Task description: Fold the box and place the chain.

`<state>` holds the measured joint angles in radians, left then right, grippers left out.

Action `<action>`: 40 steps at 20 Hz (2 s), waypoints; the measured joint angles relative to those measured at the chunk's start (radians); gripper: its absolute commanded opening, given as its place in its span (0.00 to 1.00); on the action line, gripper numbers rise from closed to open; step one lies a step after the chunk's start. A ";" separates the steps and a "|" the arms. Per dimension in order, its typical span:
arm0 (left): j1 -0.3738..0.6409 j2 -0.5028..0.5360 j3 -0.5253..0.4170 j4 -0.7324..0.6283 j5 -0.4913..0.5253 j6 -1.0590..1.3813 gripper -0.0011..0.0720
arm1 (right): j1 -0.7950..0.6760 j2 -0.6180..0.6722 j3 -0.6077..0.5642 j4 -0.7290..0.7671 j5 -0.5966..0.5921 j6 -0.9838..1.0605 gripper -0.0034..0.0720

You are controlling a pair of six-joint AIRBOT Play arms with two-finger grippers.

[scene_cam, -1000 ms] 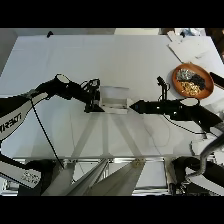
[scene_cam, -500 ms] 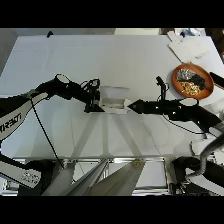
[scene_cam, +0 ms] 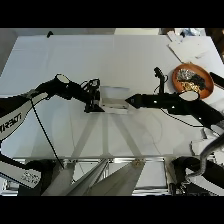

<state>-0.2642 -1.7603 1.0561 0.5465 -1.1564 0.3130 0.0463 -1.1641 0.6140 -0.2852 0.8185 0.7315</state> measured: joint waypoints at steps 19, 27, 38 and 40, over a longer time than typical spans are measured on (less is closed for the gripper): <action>0.000 0.000 0.000 0.000 0.000 0.000 0.56 | -0.146 -0.090 -0.125 -0.199 -0.017 0.072 0.05; 0.000 0.000 0.000 0.000 0.000 0.000 0.56 | -0.096 -0.107 -0.127 0.050 0.015 -0.030 0.47; 0.000 0.000 0.000 0.000 0.000 0.000 0.56 | -0.218 0.025 -0.127 -0.043 0.015 -0.072 0.05; 0.000 0.000 0.000 0.000 0.000 0.000 0.56 | -0.251 0.029 -0.128 -0.100 0.010 -0.048 0.05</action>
<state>-0.2642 -1.7603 1.0561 0.5465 -1.1561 0.3126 -0.2047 -1.1355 0.4862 -0.3847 0.8288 0.6838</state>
